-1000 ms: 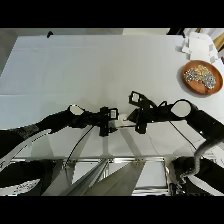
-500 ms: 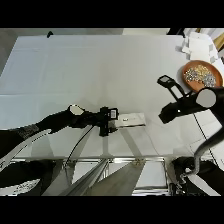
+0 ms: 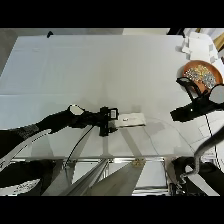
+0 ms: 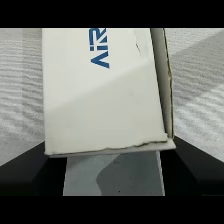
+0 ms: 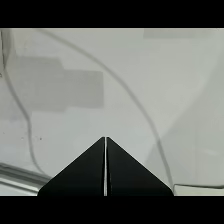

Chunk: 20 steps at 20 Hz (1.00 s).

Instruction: Fold the box and place the chain.

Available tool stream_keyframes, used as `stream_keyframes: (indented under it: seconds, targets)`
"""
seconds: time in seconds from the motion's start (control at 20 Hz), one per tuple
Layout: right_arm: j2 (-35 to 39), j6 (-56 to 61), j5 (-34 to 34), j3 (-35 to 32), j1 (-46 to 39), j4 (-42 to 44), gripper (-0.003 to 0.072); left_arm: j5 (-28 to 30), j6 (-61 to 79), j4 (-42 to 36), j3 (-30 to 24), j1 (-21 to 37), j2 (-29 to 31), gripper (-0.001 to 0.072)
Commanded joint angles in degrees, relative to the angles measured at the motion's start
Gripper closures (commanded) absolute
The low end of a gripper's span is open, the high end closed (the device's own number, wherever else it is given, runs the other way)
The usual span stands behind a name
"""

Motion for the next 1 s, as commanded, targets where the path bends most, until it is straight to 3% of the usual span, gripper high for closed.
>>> stream_keyframes:
  seconds: [0.0, 0.15, 0.25, 0.5, 0.75, 0.95]
  targets:
    - [0.0, 0.5, -1.4, 0.0, -0.3, 0.4, 0.0679, 0.0, 0.1, 0.1, 0.0, 0.2, 0.7, 0.0702]
    - [0.0, 0.5, -3.0, 0.0, -0.3, 0.4, 0.0679, 1.1, -2.8, 0.3, 0.0, 2.1, 6.0, 0.0707]
    - [0.0, 0.5, -3.8, 0.0, -0.3, 0.6, 0.0678, 4.8, -9.4, 1.5, 0.0, 5.1, 11.3, 0.0707]
    - [0.0, 0.3, -4.2, 0.0, -0.3, 0.6, 0.0678, 6.8, -30.4, 10.3, 0.0, 19.6, 26.1, 0.0707]
    - [0.0, 0.3, -5.4, 0.0, -0.3, 0.8, 0.0678, 3.1, -52.7, 31.2, 0.0, 35.8, 35.9, 0.0707]
    - [0.0, 0.3, -5.4, 0.0, -0.3, 0.9, 0.0678, -4.8, -62.2, 38.0, 0.0, 49.0, 37.0, 0.0707]
